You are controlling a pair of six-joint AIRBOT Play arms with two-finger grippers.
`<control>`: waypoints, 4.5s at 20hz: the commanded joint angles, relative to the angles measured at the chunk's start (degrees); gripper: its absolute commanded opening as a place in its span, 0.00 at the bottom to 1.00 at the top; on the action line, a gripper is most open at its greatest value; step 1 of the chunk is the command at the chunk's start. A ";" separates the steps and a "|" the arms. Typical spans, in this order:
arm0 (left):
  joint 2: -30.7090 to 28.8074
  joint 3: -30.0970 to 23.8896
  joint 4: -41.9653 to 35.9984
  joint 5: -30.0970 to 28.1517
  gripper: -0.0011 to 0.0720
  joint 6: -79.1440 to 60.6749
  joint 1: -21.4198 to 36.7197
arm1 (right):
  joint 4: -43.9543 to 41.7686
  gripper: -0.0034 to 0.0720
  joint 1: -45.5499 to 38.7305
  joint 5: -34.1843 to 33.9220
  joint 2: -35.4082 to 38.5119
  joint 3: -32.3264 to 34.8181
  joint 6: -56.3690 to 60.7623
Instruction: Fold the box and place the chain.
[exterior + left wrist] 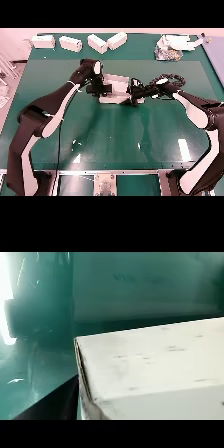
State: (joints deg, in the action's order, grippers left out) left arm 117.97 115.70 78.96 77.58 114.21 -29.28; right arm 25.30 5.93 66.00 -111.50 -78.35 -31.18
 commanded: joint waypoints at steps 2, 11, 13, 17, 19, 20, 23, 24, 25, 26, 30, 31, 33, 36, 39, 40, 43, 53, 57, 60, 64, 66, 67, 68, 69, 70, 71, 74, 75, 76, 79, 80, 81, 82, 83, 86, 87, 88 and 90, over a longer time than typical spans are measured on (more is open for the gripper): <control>-1.25 0.24 0.22 -0.04 0.55 -1.42 0.35 | 0.24 0.68 0.02 0.31 -0.02 0.00 0.07; -2.27 0.79 -1.16 2.47 0.86 -7.19 2.29 | 0.24 0.68 0.02 0.31 -0.02 0.00 0.07; -3.93 0.70 -1.29 2.34 0.88 -9.14 3.04 | 0.24 0.68 0.02 0.31 -0.02 0.00 0.07; -7.45 0.63 -3.82 3.41 0.93 -14.12 4.37 | 0.24 0.68 0.02 0.31 -0.02 0.00 0.07; -8.81 0.66 -6.38 5.16 0.93 -17.81 5.07 | 0.24 0.68 0.02 0.31 0.00 0.00 0.07; -9.51 0.66 -7.63 6.49 0.93 -20.06 5.35 | 0.24 0.68 0.02 0.31 -0.02 0.00 0.07; -10.82 0.66 -8.35 8.70 0.93 -28.68 7.02 | 0.24 0.68 0.02 0.31 -0.02 0.00 0.07; -10.95 0.66 -8.31 9.53 0.93 -31.78 8.02 | 0.24 0.68 0.02 0.31 -0.02 0.00 0.07; -10.97 0.66 -8.28 10.93 0.93 -32.37 9.16 | 0.24 0.68 0.02 0.31 -0.02 0.00 0.07; -10.95 0.66 -8.17 12.35 0.93 -32.44 10.45 | 0.24 0.68 0.02 0.31 -0.02 0.00 0.07; -10.95 0.44 -8.24 9.73 0.93 -36.00 13.44 | 0.24 0.68 0.02 0.31 -0.02 0.00 0.07; -10.95 -0.28 -8.37 8.09 0.93 -41.35 13.44 | 0.24 0.68 0.02 0.31 -0.02 0.00 0.07; -10.95 -3.69 -12.26 5.51 0.93 -59.25 13.44 | 0.24 0.68 0.02 0.31 -0.02 0.00 0.07; -10.95 -9.81 -23.47 0.22 0.93 -75.30 15.78 | 0.24 0.68 0.02 0.31 -0.02 0.00 0.07; -10.95 -13.40 -23.61 -9.79 0.93 -76.78 17.79 | 0.24 0.68 0.02 0.31 -0.02 0.00 0.07; -10.95 -13.38 -23.61 -12.57 0.93 -76.28 18.03 | 0.24 0.68 0.02 0.31 -0.02 0.00 0.07; -10.73 -15.30 -25.64 -10.60 0.95 -85.24 18.23 | 0.24 0.68 0.02 0.31 -0.02 0.00 0.07; -9.35 -28.87 -49.48 -3.65 1.00 -127.93 24.26 | 0.24 0.68 0.02 0.31 -0.02 0.00 0.07; -6.12 -28.74 -56.17 -2.12 1.00 -133.00 24.24 | 0.24 0.68 0.02 0.31 -0.02 0.00 0.07; -4.26 -28.74 -56.63 -1.66 1.00 -133.79 23.96 | 0.24 0.68 0.02 0.31 -0.02 0.00 0.07; -3.32 -28.70 -56.57 -1.77 1.00 -133.81 23.96 | 0.24 0.68 0.02 0.31 -0.02 0.00 0.07; -3.32 -28.70 -55.87 -2.25 1.00 -134.31 23.96 | 0.24 0.68 0.02 0.31 -0.02 0.00 0.07; -3.32 -28.70 -56.22 -1.97 1.00 -134.73 23.96 | 0.24 0.68 0.02 0.31 -0.02 0.00 0.07; -3.32 -28.68 -56.24 -2.19 1.00 -135.19 23.85 | 0.24 0.68 0.02 0.31 -0.02 0.00 0.07; -3.30 -28.70 -56.50 -2.19 1.00 -135.75 23.76 | 0.24 0.68 0.02 0.31 -0.02 0.00 0.07; -3.30 -28.68 -56.65 -2.80 1.00 -135.78 23.67 | 0.24 0.68 0.02 0.31 -0.02 0.00 0.07; -3.30 -28.68 -56.74 -3.37 1.00 -136.26 23.43 | 0.24 0.68 0.02 0.31 -0.02 0.00 0.07; -2.67 -28.61 -56.72 -3.28 1.00 -137.17 22.40 | 0.24 0.68 0.02 0.31 -0.02 0.00 0.07; -2.38 -28.63 -56.68 -3.67 1.00 -137.02 21.90 | 0.24 0.68 0.02 0.31 -0.02 0.00 0.07; -1.99 -28.55 -57.00 -3.67 1.00 -137.22 21.68 | 0.24 0.68 0.02 0.31 -0.02 0.00 0.07; -1.53 -28.33 -56.70 -4.55 1.00 -137.15 21.00 | 0.24 0.68 0.02 0.31 -0.02 0.00 0.07; -1.46 -28.33 -56.87 -4.76 1.00 -137.15 20.68 | 0.24 0.68 0.02 0.31 -0.02 0.00 0.07; -1.42 -28.33 -56.72 -5.20 1.00 -137.20 20.28 | 0.24 0.68 0.02 0.31 -0.02 0.00 0.07; -1.05 -28.22 -56.78 -5.01 1.00 -137.17 19.98 | 0.24 0.68 0.02 0.31 -0.02 0.00 0.07; -0.70 -28.09 -56.68 -5.14 1.00 -137.11 19.69 | 0.24 0.68 0.02 0.31 -0.02 0.00 0.07; -0.17 -27.91 -57.02 -5.86 1.00 -136.98 19.32 | 0.24 0.68 0.02 0.31 -0.02 0.00 0.07; 0.00 -27.63 -57.02 -5.99 1.00 -136.96 19.32 | 0.24 0.68 0.02 0.31 -0.02 0.00 0.07; 0.24 -27.10 -56.87 -5.99 1.00 -136.96 19.32 | 0.24 0.68 0.02 0.31 -0.02 0.00 0.07; 0.31 -26.88 -56.65 -5.92 1.00 -137.22 19.37 | 0.24 0.68 0.02 0.31 -0.02 0.00 0.07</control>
State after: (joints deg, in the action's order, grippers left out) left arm 117.89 88.36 21.39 71.88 -22.98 -9.76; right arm 25.76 5.89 66.43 -111.48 -78.35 -31.03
